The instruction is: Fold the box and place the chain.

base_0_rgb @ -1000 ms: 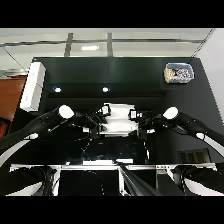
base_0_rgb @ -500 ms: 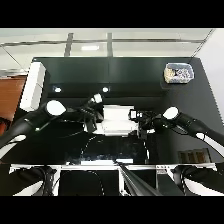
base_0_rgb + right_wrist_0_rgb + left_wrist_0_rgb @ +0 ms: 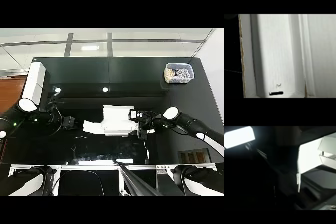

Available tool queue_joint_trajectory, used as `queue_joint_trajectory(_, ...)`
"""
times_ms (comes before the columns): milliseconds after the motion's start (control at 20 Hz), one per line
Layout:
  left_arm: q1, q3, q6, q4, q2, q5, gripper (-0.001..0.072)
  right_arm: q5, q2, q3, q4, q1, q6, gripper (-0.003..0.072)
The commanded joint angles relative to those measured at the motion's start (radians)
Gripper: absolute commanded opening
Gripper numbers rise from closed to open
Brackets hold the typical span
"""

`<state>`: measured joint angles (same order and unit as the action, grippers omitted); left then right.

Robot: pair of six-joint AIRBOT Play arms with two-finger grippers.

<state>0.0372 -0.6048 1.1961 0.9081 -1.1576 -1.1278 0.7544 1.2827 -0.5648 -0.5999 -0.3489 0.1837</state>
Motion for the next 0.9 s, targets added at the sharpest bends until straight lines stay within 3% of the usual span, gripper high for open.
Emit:
queue_joint_trajectory(0, -0.07, 0.048, 0.018, -0.221, -0.13, -0.112, 0.0024, 0.0, 0.0, 0.0, 0.0, 0.0, 0.0, 0.0057)
queue_joint_trajectory(150, -0.027, 0.034, -0.023, -0.306, -0.236, -0.066, 0.0023, 0.0, 0.0, 0.0, 0.0, 0.0, 0.0, 0.0057)
queue_joint_trajectory(300, 0.047, 0.018, -0.022, -0.321, -0.252, 0.031, 0.0023, 0.0, 0.0, 0.0, 0.0, 0.0, 0.0, 0.0057)
queue_joint_trajectory(550, 0.12, 0.0, -0.145, -0.348, -0.254, -0.019, 0.0024, 0.0, 0.0, 0.0, 0.0, 0.0, 0.0, 0.0057)
queue_joint_trajectory(850, 0.119, -0.042, -0.228, -0.438, -0.254, -0.04, 0.0028, 0.0, 0.0, 0.0, 0.0, 0.0, 0.0, 0.0057)
